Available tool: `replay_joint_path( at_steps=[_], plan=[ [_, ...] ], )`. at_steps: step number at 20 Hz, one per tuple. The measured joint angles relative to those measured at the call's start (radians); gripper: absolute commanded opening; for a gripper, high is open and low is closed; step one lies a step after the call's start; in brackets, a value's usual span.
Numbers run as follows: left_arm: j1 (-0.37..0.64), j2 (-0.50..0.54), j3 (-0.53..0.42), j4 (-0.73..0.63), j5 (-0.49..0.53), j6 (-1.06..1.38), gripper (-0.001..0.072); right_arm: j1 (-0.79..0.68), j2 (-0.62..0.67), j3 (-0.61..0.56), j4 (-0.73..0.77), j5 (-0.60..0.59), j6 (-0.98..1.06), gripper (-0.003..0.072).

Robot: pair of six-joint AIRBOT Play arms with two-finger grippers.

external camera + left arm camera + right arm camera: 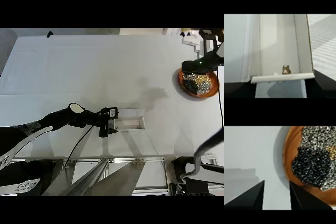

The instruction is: Fold the box and place the chain.

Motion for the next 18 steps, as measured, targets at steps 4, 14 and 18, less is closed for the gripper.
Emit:
replay_joint_path(
  at_steps=[4,14,18],
  plan=[
    [0.0,0.0,0.0,0.0,0.0,0.0,0.0139,-0.09,-0.137,0.037,-0.001,0.016,-0.005,0.031],
    [0.0,0.0,0.0,0.0,0.0,0.0,0.0139,-0.179,-0.232,0.051,0.009,0.006,-0.033,0.0219],
    [0.0,0.0,0.0,0.0,0.0,0.0,0.0139,-0.182,-0.267,0.051,0.016,0.002,-0.039,0.0219]
  ],
)
